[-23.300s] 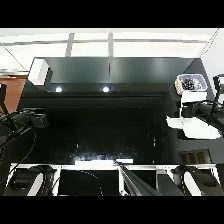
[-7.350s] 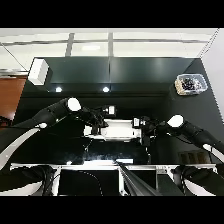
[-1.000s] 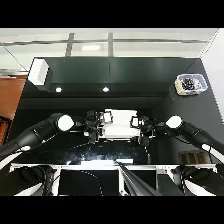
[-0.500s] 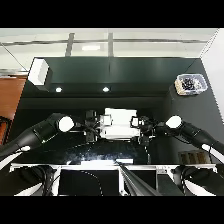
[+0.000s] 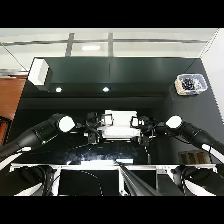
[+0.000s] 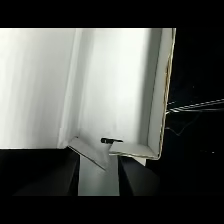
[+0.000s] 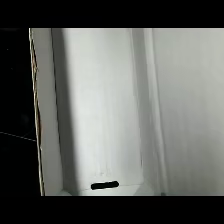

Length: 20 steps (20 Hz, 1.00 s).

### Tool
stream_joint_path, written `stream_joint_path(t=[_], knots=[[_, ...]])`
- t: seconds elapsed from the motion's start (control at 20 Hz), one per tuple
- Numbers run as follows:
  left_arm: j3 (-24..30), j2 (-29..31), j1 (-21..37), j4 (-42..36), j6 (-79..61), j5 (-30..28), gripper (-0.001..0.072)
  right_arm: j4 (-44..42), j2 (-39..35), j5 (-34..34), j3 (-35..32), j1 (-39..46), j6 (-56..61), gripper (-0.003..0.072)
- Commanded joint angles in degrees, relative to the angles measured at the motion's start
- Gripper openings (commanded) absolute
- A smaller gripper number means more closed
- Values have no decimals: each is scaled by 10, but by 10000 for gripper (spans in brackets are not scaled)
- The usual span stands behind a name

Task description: Fold the box and place the chain.

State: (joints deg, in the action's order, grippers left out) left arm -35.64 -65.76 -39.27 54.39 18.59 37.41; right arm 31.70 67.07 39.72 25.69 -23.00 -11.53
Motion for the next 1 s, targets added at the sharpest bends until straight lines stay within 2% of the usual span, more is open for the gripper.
stream_joint_path(t=[0.0,0.3,0.8,0.95], knots=[[0,0,8,-14,5,31,283,-1,0,-1,0,0,1,192],[0,0,59,-60,12,31,284,-1,0,-1,0,0,1,192],[0,-1,60,-74,11,46,283,-2,0,-1,0,0,1,192],[0,-9,59,-110,-13,46,283,-2,0,-1,0,0,1,192]])
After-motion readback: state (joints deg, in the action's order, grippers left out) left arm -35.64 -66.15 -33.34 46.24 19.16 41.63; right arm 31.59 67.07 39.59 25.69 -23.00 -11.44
